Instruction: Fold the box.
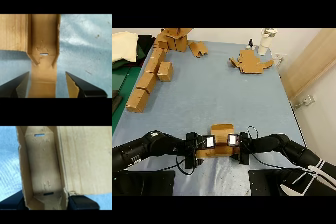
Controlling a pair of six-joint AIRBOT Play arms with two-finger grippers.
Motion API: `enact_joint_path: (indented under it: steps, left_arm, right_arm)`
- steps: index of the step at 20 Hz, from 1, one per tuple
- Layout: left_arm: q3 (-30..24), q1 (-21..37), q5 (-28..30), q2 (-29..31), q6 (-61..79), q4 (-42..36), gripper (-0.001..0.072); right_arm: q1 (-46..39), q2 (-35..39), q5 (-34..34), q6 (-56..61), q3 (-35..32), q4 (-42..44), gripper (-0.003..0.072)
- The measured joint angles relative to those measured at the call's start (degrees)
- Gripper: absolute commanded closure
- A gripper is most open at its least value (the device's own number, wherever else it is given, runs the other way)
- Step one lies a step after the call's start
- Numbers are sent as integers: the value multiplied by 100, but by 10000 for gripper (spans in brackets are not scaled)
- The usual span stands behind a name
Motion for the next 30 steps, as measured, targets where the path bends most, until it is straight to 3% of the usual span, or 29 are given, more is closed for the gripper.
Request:
enact_joint_path:
  steps: [1,2,4,7,9,18,19,28,30]
  left_arm:
    - [0,-9,103,-57,52,-70,28]
    - [7,-7,199,-109,103,-157,94]
    - [7,-13,321,-229,212,-367,362]
    - [17,-13,433,-367,435,-643,381]
    - [31,-13,501,-413,520,-743,545]
    - [35,-162,957,-455,669,-966,552]
    - [35,-168,1019,-455,669,-990,681]
    - [35,-417,1469,-597,686,-1235,681]
    - [35,-448,1523,-621,686,-1263,310]
  right_arm:
    - [0,0,0,0,0,-2,179]
    - [0,0,0,0,0,-4,178]
    - [0,0,0,0,0,-7,178]
    - [0,0,-2,0,0,-9,178]
    - [0,0,-4,-2,0,-13,178]
    - [0,0,2,0,0,-11,178]
    - [-2,0,2,0,0,-11,179]
    - [-2,0,0,0,0,-11,178]
    - [-2,0,4,0,0,-9,179]
